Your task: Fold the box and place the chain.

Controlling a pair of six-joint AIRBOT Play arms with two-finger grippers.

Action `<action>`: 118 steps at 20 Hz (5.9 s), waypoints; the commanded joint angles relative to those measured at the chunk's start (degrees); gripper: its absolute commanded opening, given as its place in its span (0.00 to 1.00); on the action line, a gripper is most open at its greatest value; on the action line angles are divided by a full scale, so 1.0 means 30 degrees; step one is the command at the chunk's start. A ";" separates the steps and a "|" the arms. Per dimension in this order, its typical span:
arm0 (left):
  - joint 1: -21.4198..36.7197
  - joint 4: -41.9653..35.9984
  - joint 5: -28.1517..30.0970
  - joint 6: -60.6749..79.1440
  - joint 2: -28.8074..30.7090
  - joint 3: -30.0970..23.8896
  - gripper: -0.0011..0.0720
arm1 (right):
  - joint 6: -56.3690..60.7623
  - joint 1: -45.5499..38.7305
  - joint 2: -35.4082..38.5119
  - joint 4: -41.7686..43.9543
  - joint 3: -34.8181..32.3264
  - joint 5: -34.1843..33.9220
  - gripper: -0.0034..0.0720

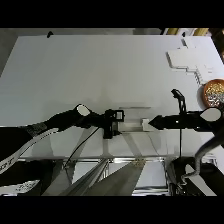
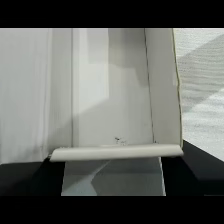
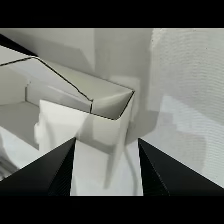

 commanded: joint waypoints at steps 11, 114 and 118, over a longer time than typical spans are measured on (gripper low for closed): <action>0.0000 0.0007 0.0000 0.0000 0.0007 0.0015 0.36 | 0.9508 0.7970 -0.3934 -0.7031 0.3854 -0.1872 0.57; 0.0000 0.0007 0.0007 0.0000 0.0007 0.0015 0.36 | 0.4568 -1.5671 -0.9479 -1.4287 0.7781 -0.9726 0.15; 0.0000 0.0007 0.0007 0.0000 0.0007 0.0007 0.36 | 0.4058 -1.5365 -0.8451 -1.4222 0.7781 -0.8816 0.07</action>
